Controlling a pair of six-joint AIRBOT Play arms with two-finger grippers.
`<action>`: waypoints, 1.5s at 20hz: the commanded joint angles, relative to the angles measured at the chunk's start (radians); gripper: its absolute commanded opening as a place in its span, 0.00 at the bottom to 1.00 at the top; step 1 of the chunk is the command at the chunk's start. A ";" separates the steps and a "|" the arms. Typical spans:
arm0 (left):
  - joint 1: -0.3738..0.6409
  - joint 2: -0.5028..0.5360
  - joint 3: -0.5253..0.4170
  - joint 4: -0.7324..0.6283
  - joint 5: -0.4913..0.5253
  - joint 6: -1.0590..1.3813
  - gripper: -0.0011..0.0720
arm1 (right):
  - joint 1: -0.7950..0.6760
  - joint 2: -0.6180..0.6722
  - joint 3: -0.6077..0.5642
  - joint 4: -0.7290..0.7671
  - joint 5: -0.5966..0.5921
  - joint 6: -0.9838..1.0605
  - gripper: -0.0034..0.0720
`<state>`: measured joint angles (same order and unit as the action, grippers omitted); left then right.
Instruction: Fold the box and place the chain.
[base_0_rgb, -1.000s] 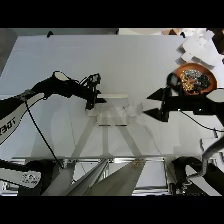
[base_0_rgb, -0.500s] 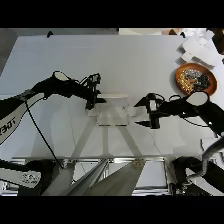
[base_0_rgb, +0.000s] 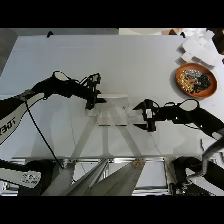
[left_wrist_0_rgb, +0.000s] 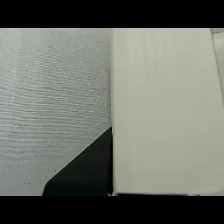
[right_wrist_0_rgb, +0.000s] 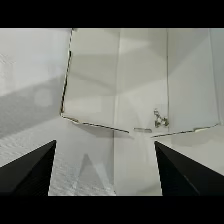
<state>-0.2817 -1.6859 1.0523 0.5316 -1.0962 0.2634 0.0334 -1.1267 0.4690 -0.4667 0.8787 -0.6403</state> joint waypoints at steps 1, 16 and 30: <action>0.000 0.000 -0.001 0.000 0.000 0.001 0.03 | 0.001 -0.040 -0.017 0.041 -0.050 0.041 0.98; 0.000 0.000 -0.001 0.000 0.000 0.001 0.03 | 0.171 -0.167 -0.017 0.242 -0.303 0.180 0.98; 0.000 0.000 -0.001 0.000 0.000 0.001 0.03 | 0.171 -0.074 -0.011 0.235 -0.348 0.300 0.97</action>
<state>-0.2817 -1.6859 1.0519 0.5316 -1.0962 0.2642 0.2031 -1.2068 0.4530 -0.2302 0.5354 -0.3443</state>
